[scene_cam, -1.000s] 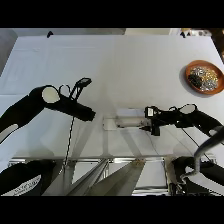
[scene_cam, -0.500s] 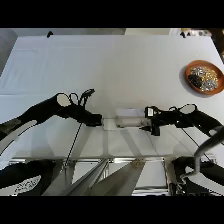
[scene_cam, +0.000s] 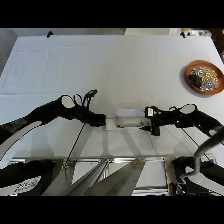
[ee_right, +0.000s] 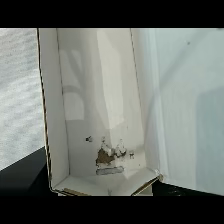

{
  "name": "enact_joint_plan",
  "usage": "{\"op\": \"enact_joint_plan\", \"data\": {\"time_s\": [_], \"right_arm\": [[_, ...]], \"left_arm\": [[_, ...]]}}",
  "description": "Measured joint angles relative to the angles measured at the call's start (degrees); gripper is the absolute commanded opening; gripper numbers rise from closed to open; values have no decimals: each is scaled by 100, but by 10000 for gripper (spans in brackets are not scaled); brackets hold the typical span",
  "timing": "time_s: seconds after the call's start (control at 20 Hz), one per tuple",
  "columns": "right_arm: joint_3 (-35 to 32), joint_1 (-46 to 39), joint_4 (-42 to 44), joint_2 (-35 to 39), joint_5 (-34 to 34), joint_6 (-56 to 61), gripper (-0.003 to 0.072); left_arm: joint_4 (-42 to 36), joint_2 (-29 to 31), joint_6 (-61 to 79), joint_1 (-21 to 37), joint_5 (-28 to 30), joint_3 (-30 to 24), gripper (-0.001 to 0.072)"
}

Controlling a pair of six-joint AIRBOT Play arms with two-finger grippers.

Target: Fold the box and place the chain.

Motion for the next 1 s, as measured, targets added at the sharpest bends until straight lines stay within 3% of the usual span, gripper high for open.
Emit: {"op": "enact_joint_plan", "data": {"time_s": [0.2, 0.3, 0.4, 0.55, 1.0], "right_arm": [[0, 0, 2, 0, 0, 0, 299], [0, 0, 2, 0, 0, 0, 299], [0, 0, 2, 0, 0, 0, 299], [0, 0, 2, 0, 0, 0, 299], [0, 0, 2, 0, 0, 0, 299]], "left_arm": [[-168, 223, 310, -118, 92, 0, 25], [-236, 297, 378, -166, 129, 0, 106], [-348, 339, 413, -236, 179, 0, 119], [-522, 367, 446, -358, 273, 0, 297], [-732, 535, 455, -479, 398, 0, 296]]}}
